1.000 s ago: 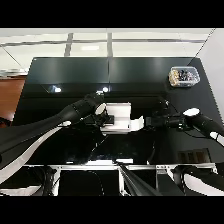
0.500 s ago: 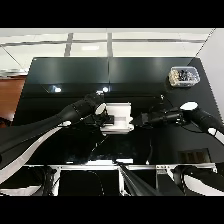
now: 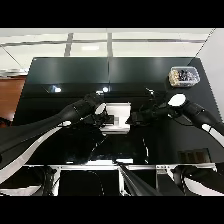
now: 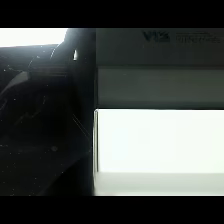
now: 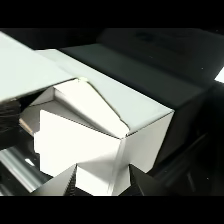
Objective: Fold the box and place the chain.
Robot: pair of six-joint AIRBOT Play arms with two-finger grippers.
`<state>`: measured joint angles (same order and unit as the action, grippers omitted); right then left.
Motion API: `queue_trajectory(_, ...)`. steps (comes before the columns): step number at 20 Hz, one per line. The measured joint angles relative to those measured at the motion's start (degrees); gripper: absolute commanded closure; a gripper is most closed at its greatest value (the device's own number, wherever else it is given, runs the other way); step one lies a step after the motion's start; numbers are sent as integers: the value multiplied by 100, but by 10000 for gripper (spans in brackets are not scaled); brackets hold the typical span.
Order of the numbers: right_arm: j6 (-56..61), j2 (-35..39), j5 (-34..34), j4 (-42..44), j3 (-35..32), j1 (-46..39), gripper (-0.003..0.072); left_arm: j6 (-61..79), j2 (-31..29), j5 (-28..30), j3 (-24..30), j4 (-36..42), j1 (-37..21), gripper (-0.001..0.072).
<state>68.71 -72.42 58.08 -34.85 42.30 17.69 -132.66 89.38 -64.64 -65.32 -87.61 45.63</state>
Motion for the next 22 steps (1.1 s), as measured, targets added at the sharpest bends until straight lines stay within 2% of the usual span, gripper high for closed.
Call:
queue_trajectory(5, 551, -7, -197, -514, 74, 229, 331, 0, 0, 7, 0, 2, 0, 682)
queue_trajectory(11, 1803, -81, -422, -1757, 470, 691, 331, -4, 0, 15, 0, 7, 0, 682)
queue_trajectory(16, 2903, -306, -352, -2710, 938, 1202, 333, -4, 0, 13, 0, 4, 0, 682)
queue_trajectory(17, 3115, -330, -345, -2868, 992, 1294, 422, -4, 0, 13, 0, 4, 0, 682)
queue_trajectory(18, 3303, -348, -343, -2983, 1032, 1366, 450, -2, 0, 13, 0, 7, 0, 682)
queue_trajectory(22, 3882, -393, -302, -3366, 1117, 1534, 451, -2, 0, 11, 0, 4, 0, 682)
